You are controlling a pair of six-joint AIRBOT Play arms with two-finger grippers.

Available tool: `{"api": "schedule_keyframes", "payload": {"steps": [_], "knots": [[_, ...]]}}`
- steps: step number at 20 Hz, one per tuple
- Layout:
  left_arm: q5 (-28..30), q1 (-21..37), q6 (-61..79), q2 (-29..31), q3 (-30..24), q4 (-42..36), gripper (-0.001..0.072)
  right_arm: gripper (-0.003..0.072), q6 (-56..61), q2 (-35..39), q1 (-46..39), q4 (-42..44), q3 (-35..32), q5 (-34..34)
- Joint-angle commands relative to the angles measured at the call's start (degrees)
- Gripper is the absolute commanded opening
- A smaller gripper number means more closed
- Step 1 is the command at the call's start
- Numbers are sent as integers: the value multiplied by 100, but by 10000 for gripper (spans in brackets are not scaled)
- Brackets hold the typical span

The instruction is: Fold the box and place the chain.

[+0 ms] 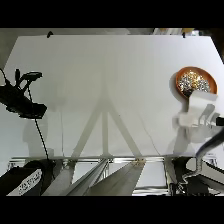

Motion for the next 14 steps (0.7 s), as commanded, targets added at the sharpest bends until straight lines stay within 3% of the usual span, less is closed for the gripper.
{"api": "schedule_keyframes", "payload": {"steps": [1,4,9,14], "knots": [[0,7,0,4,-2,2,10,13,2,264,308,68,2,326],[0,7,0,4,-2,2,10,13,-22,839,946,658,2,520],[0,7,0,4,-2,2,10,13,-501,1648,2288,3539,-7,1292],[20,15,643,4,-2,24,10,13,-190,1827,4170,4076,-146,1537]]}}
